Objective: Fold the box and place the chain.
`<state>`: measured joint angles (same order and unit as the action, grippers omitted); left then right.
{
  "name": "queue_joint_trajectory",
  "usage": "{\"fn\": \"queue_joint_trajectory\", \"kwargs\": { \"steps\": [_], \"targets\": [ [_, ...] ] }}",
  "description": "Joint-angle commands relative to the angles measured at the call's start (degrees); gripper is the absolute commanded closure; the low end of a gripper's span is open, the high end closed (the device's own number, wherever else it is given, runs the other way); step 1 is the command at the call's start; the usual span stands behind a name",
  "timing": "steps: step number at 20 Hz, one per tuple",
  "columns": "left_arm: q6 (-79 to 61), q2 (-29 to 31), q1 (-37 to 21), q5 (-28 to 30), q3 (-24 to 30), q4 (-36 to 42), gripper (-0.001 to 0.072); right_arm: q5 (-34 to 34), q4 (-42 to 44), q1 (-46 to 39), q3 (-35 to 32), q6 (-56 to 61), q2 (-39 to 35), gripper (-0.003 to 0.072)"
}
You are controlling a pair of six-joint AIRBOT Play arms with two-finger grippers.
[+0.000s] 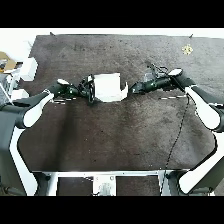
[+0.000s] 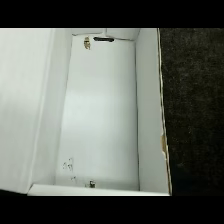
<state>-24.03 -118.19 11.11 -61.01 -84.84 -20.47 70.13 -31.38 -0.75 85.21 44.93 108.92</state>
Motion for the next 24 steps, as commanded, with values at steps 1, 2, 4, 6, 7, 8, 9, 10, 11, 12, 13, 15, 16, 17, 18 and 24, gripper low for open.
{"fn": "queue_joint_trajectory", "kwargs": {
  "steps": [1, 2, 4, 6, 7, 8, 9, 10, 11, 12, 13, 15, 16, 17, 18, 24],
  "targets": [
    [-0.02, 0.02, -0.04, -0.02, -0.02, -0.04, 0.0362, 0.24, 2.67, 1.42, 0.57, -0.39, 0.04, 0.0188],
    [0.0, 0.02, -0.04, -0.02, -0.02, -0.02, 0.0362, -0.07, 2.67, 2.27, 0.63, -0.39, 0.02, 0.0188],
    [-0.02, 0.02, -0.04, -0.04, -0.02, -0.04, 0.0362, -0.09, 1.86, 3.87, 0.7, -0.39, 0.04, 0.0188],
    [0.0, 0.02, -0.04, -0.04, -0.02, -0.02, 0.0362, -1.05, -0.07, 5.2, 1.11, 0.35, 0.02, 0.0188],
    [0.0, 0.02, -0.04, -0.04, -0.02, -0.02, 0.0362, -1.6, -1.66, 5.64, 1.73, 1.77, 0.04, 0.0188],
    [0.0, 0.02, -0.04, -0.04, -0.02, -0.02, 0.0362, -2.19, -3.56, 6.14, 2.56, 3.52, 0.04, 0.0188],
    [0.0, 0.02, -0.04, -0.04, -0.02, 0.0, 0.0362, -2.89, -5.7, 6.73, 3.39, 5.33, 0.04, 0.0188],
    [0.0, 0.02, -0.04, -0.04, -0.02, 0.02, 0.0362, -3.21, -7.61, 7.37, 3.96, 6.8, 0.04, 0.0188],
    [0.0, 0.02, -0.04, -0.04, -0.02, 0.04, 0.0362, -3.5, -8.63, 7.98, 4.35, 7.89, 0.04, 0.0188],
    [0.0, 0.02, -0.04, -0.04, -0.02, 0.09, 0.0362, -3.54, -8.76, 8.7, 4.79, 8.24, 0.04, 0.0189],
    [0.0, 0.02, -0.04, -0.04, -0.02, 0.09, 0.0361, -3.82, -9.09, 9.4, 5.2, 8.9, 0.04, 0.0189],
    [0.0, 0.02, -0.04, -0.07, -0.02, 0.11, 0.0361, -5.4, -12.0, 10.99, 6.1, 11.34, 0.02, 0.0189],
    [0.0, 0.02, -0.04, -0.07, -0.02, 0.11, 0.0362, -6.19, -13.42, 11.58, 6.49, 12.46, 0.04, 0.0189],
    [0.0, 0.02, -0.04, -0.09, -0.02, 0.11, 0.0362, -7.37, -14.82, 12.2, 6.84, 13.81, 0.04, 0.0189],
    [0.0, 0.02, -0.04, -0.09, -0.02, 0.11, 0.0362, -8.15, -15.28, 12.7, 7.08, 14.69, 0.04, 0.0189],
    [0.02, 0.02, -0.04, -0.11, -0.02, 0.11, 0.0362, -10.88, -25.73, 16.11, 8.61, 22.88, 0.22, 0.0189]
  ]
}}
